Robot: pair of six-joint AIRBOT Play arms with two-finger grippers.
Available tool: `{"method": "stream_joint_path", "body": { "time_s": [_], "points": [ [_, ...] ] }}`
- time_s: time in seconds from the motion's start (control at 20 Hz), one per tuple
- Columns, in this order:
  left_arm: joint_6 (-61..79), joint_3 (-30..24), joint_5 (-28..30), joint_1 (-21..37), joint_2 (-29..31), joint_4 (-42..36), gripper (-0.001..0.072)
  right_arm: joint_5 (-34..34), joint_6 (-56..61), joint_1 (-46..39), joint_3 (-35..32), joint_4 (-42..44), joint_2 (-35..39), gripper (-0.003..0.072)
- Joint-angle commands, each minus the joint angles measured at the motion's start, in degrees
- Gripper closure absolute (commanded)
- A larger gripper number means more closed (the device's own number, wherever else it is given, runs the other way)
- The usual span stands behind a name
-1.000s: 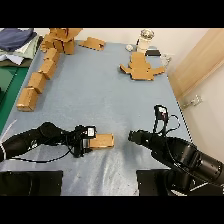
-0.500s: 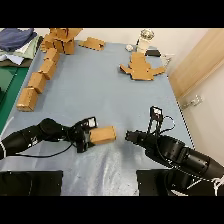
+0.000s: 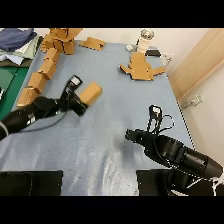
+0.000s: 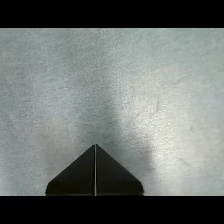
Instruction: Fold the box.
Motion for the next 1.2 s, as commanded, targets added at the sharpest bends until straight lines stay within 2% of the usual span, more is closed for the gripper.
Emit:
{"method": "stream_joint_path", "body": {
  "time_s": [0.0,0.2,0.4,0.75,0.9,1.15],
  "points": [
    [-4.2,9.1,3.0,7.5,-9.3,0.1,0.0321,0.0,0.0,-0.1,0.0,-1.4,0.0,0.0683],
    [-14.8,17.5,0.6,15.9,-18.9,0.2,0.0321,0.0,0.0,-0.1,0.0,-2.0,0.0,0.0683],
    [-18.8,21.2,-1.5,21.9,-22.2,0.2,0.0321,0.1,0.0,-0.1,0.0,-3.9,0.0,0.0682],
    [-20.7,21.6,-2.1,23.8,-22.3,9.5,0.0321,4.1,0.0,-3.5,0.0,-4.2,0.0,0.0683],
    [-26.1,21.6,-2.2,23.8,-22.3,16.5,0.0321,5.3,0.0,-3.5,0.0,-3.6,0.0,0.0683],
    [-31.0,21.6,-6.3,23.8,-22.4,25.7,0.0321,5.6,0.0,-3.5,0.0,-3.2,0.0,0.0683]
  ]
}}
